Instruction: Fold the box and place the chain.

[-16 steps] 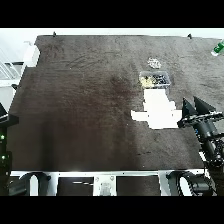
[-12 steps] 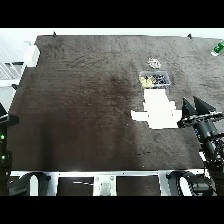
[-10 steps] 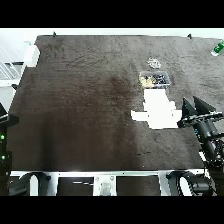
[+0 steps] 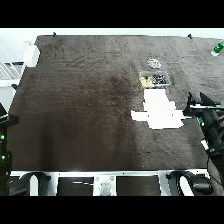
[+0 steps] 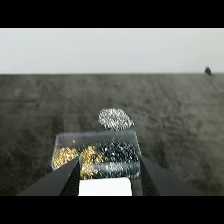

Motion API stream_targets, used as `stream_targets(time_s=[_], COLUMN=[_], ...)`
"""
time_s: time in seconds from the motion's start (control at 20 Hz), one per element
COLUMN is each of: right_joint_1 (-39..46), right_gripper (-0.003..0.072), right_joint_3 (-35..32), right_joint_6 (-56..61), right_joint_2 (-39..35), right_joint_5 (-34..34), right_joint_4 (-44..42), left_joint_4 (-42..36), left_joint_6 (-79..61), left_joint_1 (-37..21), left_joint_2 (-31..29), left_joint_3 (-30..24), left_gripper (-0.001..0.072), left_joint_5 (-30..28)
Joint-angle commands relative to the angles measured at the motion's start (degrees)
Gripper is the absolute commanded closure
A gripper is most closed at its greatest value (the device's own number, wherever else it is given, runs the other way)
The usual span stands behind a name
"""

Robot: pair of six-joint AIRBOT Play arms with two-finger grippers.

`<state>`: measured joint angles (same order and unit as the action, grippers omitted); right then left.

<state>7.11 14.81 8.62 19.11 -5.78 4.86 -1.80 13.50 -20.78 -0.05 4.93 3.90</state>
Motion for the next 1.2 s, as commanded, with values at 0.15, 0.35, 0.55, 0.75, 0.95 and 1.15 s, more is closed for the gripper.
stream_targets(time_s=[0.15, 0.35, 0.55, 0.75, 0.95, 1.15], right_joint_1=[20.11, 32.28, 36.87, 37.29, 37.35, 37.22], right_gripper=[0.0233, 0.0234, 0.0182, 0.0182, 0.0151, 0.0151], right_joint_3=[17.94, 32.13, 47.76, 61.13, 70.51, 71.38], right_joint_6=[17.64, 26.1, 36.74, 37.55, 39.45, 38.71], right_joint_2=[31.32, 45.2, 55.6, 67.12, 76.76, 82.79], right_joint_5=[-32.63, -48.37, -59.21, -68.22, -73.96, -76.5], right_joint_4=[12.15, 22.77, 44.0, 53.68, 61.0, 58.93], left_joint_4=[0.0, 0.02, 0.0, 0.02, 0.0, 0.0], left_joint_6=[0.0, 0.0, 0.0, 0.0, 0.0, 0.0], left_joint_1=[-0.04, -0.04, -0.04, -0.04, -0.04, -0.04], left_joint_2=[-0.04, -0.04, -0.04, -0.07, -0.07, -0.07], left_joint_3=[0.02, 0.02, 0.02, 0.02, 0.02, 0.02], left_gripper=[0.0689, 0.0689, 0.0689, 0.0689, 0.0689, 0.0689], left_joint_5=[-0.07, -0.07, 0.0, 0.0, 0.0, 0.0])
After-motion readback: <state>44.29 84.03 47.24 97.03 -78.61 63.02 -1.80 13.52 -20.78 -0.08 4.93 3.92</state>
